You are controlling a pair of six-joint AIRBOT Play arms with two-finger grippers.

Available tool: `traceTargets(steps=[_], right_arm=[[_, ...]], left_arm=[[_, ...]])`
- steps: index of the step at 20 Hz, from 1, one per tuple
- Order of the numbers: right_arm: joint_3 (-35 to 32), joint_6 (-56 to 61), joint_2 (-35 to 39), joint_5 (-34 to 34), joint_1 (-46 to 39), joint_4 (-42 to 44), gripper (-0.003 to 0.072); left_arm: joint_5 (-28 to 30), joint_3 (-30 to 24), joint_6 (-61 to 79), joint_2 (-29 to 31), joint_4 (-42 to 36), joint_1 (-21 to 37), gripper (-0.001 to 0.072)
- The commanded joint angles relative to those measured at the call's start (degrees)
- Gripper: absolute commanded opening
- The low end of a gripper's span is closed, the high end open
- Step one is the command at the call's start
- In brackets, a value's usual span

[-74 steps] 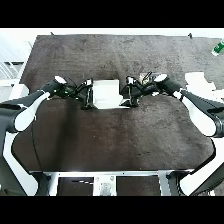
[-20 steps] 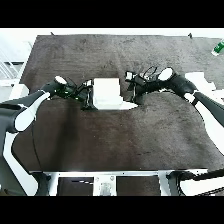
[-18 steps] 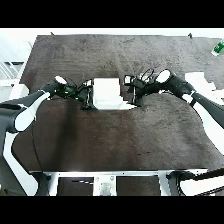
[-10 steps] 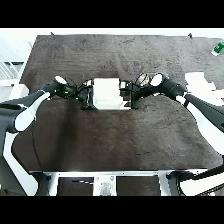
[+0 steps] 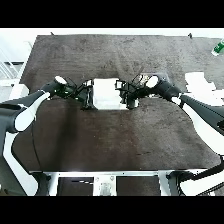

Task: Fold the box and place the chain.

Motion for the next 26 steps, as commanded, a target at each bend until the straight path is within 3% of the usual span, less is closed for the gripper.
traceTargets(steps=[1,7,9,10,11,16,21,26], right_arm=[[0.0,-0.07,-0.17,0.76,0.09,4.5,0.0201],[0.0,-0.9,-0.37,2.43,0.31,5.51,0.0202],[-0.02,-1.77,-0.81,2.45,0.31,4.15,0.0296],[-0.02,-1.75,-0.85,2.45,0.24,2.82,0.0298],[0.0,-1.77,-0.87,2.4,0.24,1.75,0.0378],[0.0,-1.77,-1.01,0.26,0.33,1.53,0.0353],[0.04,-4.11,-2.51,-0.63,0.57,8.48,0.0353],[0.04,-6.84,-3.1,-0.66,2.16,8.96,0.0355]], left_arm=[[0.02,0.07,0.0,0.04,0.02,0.04,0.0488],[0.0,0.07,0.0,0.04,0.02,0.04,0.0488],[0.0,0.07,0.0,0.04,0.02,0.04,0.0488],[0.0,0.07,0.0,0.04,0.02,0.04,0.0488],[0.0,0.07,0.0,0.04,0.02,0.04,0.0488],[0.02,0.07,0.0,0.04,0.02,0.04,0.0488],[0.02,0.07,0.0,0.04,0.02,0.04,0.0488],[0.0,0.07,0.0,0.04,0.02,0.04,0.0488]])
